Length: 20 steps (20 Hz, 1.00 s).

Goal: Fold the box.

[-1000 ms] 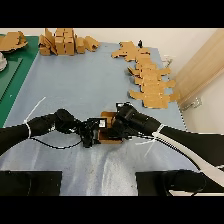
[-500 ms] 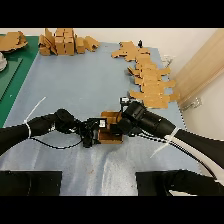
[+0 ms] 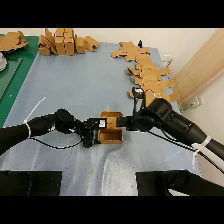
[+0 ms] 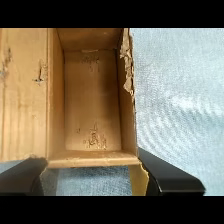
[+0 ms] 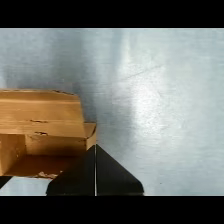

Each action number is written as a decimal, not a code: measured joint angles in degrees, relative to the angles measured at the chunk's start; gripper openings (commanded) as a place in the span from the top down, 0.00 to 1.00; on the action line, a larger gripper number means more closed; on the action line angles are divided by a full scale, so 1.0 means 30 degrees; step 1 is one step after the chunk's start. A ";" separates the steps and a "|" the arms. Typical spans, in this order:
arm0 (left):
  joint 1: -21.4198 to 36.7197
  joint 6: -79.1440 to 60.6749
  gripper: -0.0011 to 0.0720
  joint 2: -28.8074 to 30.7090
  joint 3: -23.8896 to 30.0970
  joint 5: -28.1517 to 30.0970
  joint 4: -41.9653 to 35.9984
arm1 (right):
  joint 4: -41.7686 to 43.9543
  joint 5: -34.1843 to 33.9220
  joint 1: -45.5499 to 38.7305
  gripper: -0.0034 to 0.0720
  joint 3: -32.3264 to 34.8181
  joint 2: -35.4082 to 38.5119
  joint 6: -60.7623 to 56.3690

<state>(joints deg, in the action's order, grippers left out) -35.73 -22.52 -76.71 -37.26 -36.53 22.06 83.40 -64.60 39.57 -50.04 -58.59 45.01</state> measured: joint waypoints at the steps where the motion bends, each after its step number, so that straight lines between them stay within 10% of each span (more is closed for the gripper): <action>1: 0.0000 0.0000 0.27 0.0000 0.0000 0.0000 0.0000 | 0.0838 0.0423 -0.0947 0.95 0.0554 0.0415 0.0874; 10: 0.0000 0.0000 0.27 0.0000 0.0000 0.0000 -0.0007 | 1.8170 0.1311 -1.3027 0.95 0.1224 -0.4357 2.0669; 20: 0.0000 0.0000 0.27 0.0000 0.0000 0.0000 -0.0007 | 2.4472 -0.4758 -1.0739 0.95 -0.0743 -0.7548 3.0214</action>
<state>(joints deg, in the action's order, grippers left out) -35.73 -22.52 -76.71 -37.26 -36.53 22.04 156.81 -78.87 7.35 -52.27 -81.23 135.66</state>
